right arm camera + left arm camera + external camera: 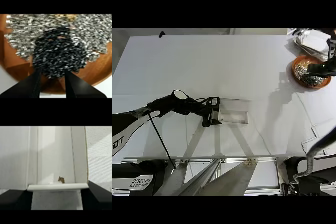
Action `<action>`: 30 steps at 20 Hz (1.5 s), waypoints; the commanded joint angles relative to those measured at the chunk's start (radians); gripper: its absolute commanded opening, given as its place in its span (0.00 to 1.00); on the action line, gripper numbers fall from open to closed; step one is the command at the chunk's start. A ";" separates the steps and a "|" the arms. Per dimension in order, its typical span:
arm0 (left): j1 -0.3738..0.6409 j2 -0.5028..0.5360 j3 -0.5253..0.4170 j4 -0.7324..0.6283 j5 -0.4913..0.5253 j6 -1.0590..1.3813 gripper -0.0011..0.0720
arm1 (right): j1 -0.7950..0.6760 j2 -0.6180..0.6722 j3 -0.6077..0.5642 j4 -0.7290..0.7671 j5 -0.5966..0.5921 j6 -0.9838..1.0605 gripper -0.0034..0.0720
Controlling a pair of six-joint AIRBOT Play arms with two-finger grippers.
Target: Fold the box and place the chain.
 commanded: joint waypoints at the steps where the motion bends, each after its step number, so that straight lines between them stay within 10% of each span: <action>1: 0.000 0.001 0.000 0.000 0.000 0.000 0.39 | -0.065 -0.061 0.027 0.002 -0.014 -0.003 0.43; 11: 0.000 0.001 0.000 0.000 0.000 0.000 0.39 | -0.071 -0.130 0.027 0.175 -0.045 -0.004 0.43; 17: 0.000 0.001 0.000 0.000 0.000 0.000 0.39 | -0.071 -0.136 0.027 0.173 -0.040 -0.003 0.08; 20: 0.000 0.001 0.000 0.000 0.000 0.000 0.39 | -0.070 -0.122 0.027 0.173 0.003 0.000 0.07; 30: 0.000 0.001 0.000 0.000 0.000 0.000 0.39 | -0.040 0.281 0.027 0.183 0.264 -0.129 0.07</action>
